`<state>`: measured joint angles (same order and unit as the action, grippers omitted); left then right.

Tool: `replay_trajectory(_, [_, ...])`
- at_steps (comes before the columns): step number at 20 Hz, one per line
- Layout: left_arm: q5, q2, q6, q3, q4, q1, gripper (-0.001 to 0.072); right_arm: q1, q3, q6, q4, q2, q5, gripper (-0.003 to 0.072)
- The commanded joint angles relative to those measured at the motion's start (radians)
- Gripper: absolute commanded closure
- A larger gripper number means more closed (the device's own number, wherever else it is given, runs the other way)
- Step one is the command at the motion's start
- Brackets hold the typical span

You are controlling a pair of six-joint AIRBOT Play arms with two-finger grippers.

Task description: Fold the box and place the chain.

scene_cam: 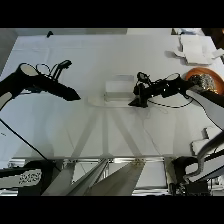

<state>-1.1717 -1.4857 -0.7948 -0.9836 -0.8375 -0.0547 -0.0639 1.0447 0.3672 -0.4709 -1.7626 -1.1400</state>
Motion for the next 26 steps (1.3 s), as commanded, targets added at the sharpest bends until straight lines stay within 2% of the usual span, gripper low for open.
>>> replay_trajectory(1, [0.13, -0.039, -0.106, 0.054, 0.04, -0.041, 0.07, 0.0, 0.001, 0.0, 0.0, 0.0, 0.0, 0.0166])
replay_trajectory(6, [0.151, -0.063, -0.083, 0.054, 0.161, -0.073, 0.07, 0.0, 0.001, 0.0, 0.0, 0.0, 0.0, 0.0166])
replay_trajectory(15, [0.24, -0.101, -0.053, 0.054, 0.203, -0.157, 0.07, 0.0, 0.001, 0.0, 0.0, 0.0, 0.0, 0.0166])
replay_trajectory(20, [0.168, -0.101, 0.124, 0.053, 0.411, -0.157, 0.0698, 0.0, 0.001, 0.0, 0.0, 0.0, 0.0, 0.0166])
replay_trajectory(26, [0.176, -0.101, 0.145, 0.053, 0.506, -0.156, 0.0689, 0.0, 0.001, 0.0, 0.0, 0.0, 0.0, 0.0166])
